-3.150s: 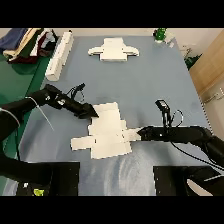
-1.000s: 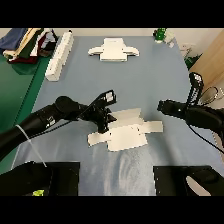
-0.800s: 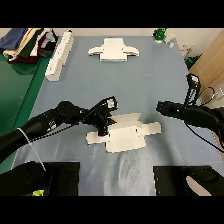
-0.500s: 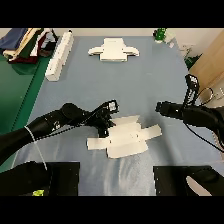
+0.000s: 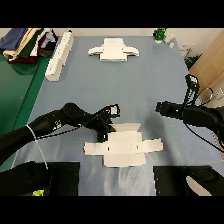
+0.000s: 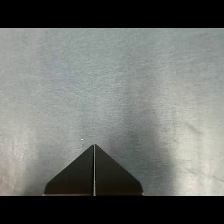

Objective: Fold the box.

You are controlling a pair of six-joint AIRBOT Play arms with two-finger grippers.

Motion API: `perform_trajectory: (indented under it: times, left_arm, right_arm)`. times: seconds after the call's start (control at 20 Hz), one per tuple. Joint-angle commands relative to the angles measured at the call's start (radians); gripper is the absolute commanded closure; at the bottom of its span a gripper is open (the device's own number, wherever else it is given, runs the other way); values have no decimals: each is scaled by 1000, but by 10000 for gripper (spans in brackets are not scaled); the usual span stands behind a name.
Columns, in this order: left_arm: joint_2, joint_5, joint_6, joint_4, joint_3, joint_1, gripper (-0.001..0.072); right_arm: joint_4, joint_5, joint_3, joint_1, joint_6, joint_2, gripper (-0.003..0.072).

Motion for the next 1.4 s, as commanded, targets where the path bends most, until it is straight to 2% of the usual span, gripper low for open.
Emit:
perform_trajectory:
  times: [0.0, 0.15, 0.25, 0.35, 0.55, 0.65, 0.85, 1.15, 1.2, 1.25, 1.35]
  left_arm:
    - [19, -27, -19, 21, 61, 2, 695]
    - [77, 80, -18, 189, 148, 0, 696]
    - [118, 134, -19, 195, 149, -1, 698]
    - [142, 153, -14, 160, 109, -28, 699]
    - [146, 256, 15, 137, -17, -125, 698]
    - [130, 261, 17, 99, -53, -132, 698]
    - [88, 343, 67, 68, -84, -131, 698]
    - [81, 334, 46, 68, -77, -125, 695]
    - [89, 291, 22, 69, -61, -110, 695]
    - [93, 206, -4, 73, -30, -77, 696]
    - [92, -21, -47, 95, 55, 18, 696]
  right_arm:
    - [5, 0, 0, 0, 0, 0, 685]
    - [10, 0, 0, 0, 0, 0, 685]
    - [24, 0, -1, 0, 0, 0, 685]
    - [26, 0, -1, 13, 0, 0, 685]
    - [29, 0, 0, 24, 0, 0, 685]
    - [29, 0, -1, 24, 0, 0, 685]
    - [31, 0, -1, 24, 0, 0, 685]
    - [31, 0, 0, 24, 0, 0, 685]
    - [31, 0, -1, 24, 0, 0, 685]
    - [31, -1, 0, 24, 0, 0, 685]
    - [33, -1, -1, 24, 0, 0, 685]
